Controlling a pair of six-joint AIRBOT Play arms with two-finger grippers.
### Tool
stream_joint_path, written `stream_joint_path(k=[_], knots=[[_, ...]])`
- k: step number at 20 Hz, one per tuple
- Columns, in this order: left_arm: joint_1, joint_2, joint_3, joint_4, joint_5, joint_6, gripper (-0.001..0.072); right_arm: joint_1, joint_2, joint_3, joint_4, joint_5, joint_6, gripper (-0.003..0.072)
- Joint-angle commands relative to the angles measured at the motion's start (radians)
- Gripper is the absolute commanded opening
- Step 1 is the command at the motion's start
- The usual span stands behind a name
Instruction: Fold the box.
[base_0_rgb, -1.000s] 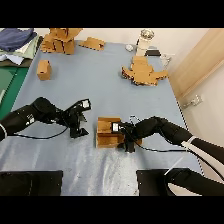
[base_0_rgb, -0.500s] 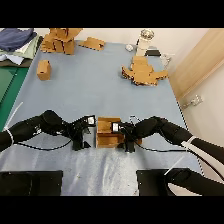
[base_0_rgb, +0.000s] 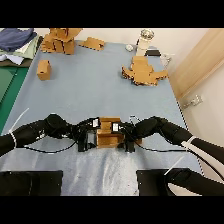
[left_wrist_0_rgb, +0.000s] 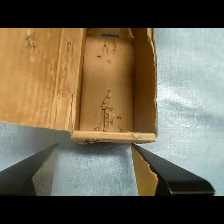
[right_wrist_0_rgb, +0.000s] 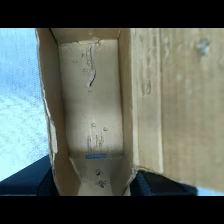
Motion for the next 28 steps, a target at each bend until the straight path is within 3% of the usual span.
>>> stream_joint_path(k=[1, 14, 28], knots=[[-0.008, 0.000, -0.014, -0.035, 0.006, 0.038, 0.0712, 0.000, 0.000, 0.001, 0.000, 0.000, 0.001, 0.0473], [0.037, 0.018, -0.034, -0.090, -0.064, 0.108, 0.0712, 0.000, 0.000, 0.000, 0.000, 0.000, 0.001, 0.0473], [-0.042, 0.017, -0.038, -0.100, 0.047, 0.110, 0.0712, 0.000, 0.000, 0.000, 0.000, 0.001, 0.001, 0.0473]])
